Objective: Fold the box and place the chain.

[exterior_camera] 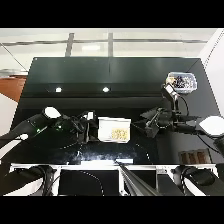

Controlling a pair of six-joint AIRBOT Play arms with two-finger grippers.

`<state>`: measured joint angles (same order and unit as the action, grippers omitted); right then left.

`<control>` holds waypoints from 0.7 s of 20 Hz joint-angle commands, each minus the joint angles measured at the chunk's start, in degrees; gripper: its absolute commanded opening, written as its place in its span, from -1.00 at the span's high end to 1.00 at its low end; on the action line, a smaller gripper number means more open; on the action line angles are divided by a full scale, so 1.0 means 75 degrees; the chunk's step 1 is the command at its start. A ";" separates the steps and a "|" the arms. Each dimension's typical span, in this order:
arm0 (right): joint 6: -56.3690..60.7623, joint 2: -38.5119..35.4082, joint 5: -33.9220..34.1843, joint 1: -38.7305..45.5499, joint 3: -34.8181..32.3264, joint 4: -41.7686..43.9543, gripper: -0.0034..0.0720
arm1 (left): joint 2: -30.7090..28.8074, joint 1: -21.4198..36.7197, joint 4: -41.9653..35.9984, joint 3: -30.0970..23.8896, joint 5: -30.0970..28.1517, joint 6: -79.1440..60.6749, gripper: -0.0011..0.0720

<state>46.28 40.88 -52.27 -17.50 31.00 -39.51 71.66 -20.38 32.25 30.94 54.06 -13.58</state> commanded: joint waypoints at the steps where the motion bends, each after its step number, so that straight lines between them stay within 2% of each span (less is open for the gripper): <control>1: 0.0000 -0.0003 0.0006 0.0000 0.0003 0.0003 -0.98 | 0.0009 -0.0006 -0.0017 0.0009 -0.0076 -0.0017 -0.97; 14: 0.0003 -0.0003 -0.0058 0.0000 0.0003 0.0038 -0.98 | 0.0003 0.0000 -0.0020 0.0009 -0.0283 -0.0169 -0.97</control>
<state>46.28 40.88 -52.58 -17.50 31.00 -39.33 71.70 -20.40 32.12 30.96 52.47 -14.66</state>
